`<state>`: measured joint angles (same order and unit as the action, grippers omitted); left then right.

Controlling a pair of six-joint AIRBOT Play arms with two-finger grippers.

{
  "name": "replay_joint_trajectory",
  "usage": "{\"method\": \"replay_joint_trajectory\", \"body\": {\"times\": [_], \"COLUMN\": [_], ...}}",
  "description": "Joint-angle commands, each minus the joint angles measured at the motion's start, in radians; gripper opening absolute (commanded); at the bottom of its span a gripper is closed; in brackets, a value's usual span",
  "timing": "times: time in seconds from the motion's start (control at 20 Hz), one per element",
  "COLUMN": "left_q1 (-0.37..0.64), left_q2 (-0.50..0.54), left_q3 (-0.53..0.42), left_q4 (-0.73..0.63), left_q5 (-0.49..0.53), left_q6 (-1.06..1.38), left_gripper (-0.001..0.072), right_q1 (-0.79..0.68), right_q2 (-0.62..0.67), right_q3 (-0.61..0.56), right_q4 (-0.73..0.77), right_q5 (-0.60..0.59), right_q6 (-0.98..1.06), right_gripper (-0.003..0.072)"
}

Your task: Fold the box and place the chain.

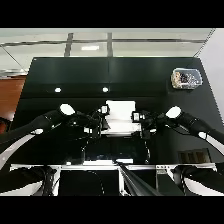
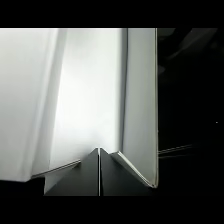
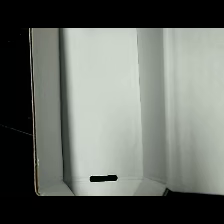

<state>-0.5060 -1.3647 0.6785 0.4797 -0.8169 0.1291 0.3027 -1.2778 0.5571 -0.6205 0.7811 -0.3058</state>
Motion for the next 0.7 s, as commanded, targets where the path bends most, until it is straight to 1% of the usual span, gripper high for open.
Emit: {"method": "replay_joint_trajectory", "body": {"times": [0.0,0.15,0.25,0.35,0.45,0.5,0.55,0.65], "left_q1": [0.037,0.115,0.184,0.27,0.372,0.43,0.482,0.579], "left_q2": [0.087,0.238,0.322,0.362,0.348,0.327,0.298,0.225], "left_q3": [0.0,0.0,0.0,0.0,-0.015,-0.029,-0.042,-0.081], "left_q4": [0.12,0.29,0.408,0.529,0.607,0.603,0.566,0.373], "left_q5": [-0.034,-0.042,-0.052,-0.061,-0.105,-0.155,-0.209,-0.279], "left_q6": [-0.167,-0.429,-0.665,-0.975,-1.37,-1.519,-1.584,-1.531], "left_gripper": [0.0028,0.0028,0.0028,0.0028,0.0028,0.0029,0.003,0.003], "right_q1": [0.001,0.001,0.001,0.001,0.001,0.001,0.001,0.001], "right_q2": [0.0,0.0,0.0,0.0,0.0,0.0,0.0,0.0], "right_q3": [0.001,0.001,0.001,0.001,0.0,0.001,0.001,0.001], "right_q4": [0.0,0.0,0.0,0.0,0.001,0.0,0.0,0.0], "right_q5": [-0.001,-0.001,-0.001,-0.001,-0.001,-0.001,-0.001,-0.001], "right_q6": [0.003,0.003,0.003,0.003,0.003,0.003,0.003,0.003], "right_gripper": [0.0324,0.0324,0.0324,0.0323,0.0323,0.0323,0.0323,0.0323]}}
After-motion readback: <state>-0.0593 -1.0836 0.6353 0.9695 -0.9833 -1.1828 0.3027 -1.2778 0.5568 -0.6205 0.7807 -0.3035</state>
